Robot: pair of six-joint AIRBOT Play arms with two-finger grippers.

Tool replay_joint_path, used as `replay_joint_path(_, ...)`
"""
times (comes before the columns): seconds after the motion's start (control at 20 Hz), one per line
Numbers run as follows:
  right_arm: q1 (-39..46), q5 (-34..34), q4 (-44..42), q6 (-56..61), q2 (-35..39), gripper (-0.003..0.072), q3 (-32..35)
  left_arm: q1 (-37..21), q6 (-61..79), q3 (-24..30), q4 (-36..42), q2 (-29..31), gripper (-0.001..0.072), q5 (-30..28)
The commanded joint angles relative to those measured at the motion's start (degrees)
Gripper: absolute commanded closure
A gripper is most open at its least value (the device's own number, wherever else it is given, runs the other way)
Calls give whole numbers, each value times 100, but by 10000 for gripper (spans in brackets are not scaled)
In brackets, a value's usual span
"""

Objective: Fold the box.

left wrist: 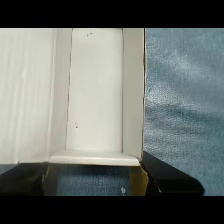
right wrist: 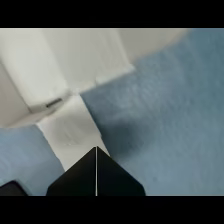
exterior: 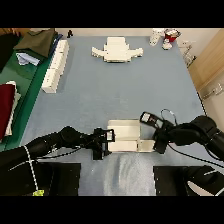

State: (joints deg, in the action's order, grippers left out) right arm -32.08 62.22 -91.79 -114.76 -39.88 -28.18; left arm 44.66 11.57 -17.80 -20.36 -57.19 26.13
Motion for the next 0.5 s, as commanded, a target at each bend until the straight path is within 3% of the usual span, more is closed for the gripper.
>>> replay_joint_path(0.0, 385, 1436, 2675, 3545, 76, 680, -557, 0, -2, 0, 0, 0, 273, -9)
replay_joint_path(0.1, 1123, 1589, 2430, 3995, -17, 681, -575, 0, -2, 2, 0, 0, 273, -9)
replay_joint_path(0.3, 3126, 1145, -243, 2863, -682, 681, -247, 0, -2, 2, 0, 0, 272, -9)
replay_joint_path(0.45, 4076, 1034, -2061, 1816, -1408, 681, 11, 0, -2, 2, 0, 0, 273, -9)
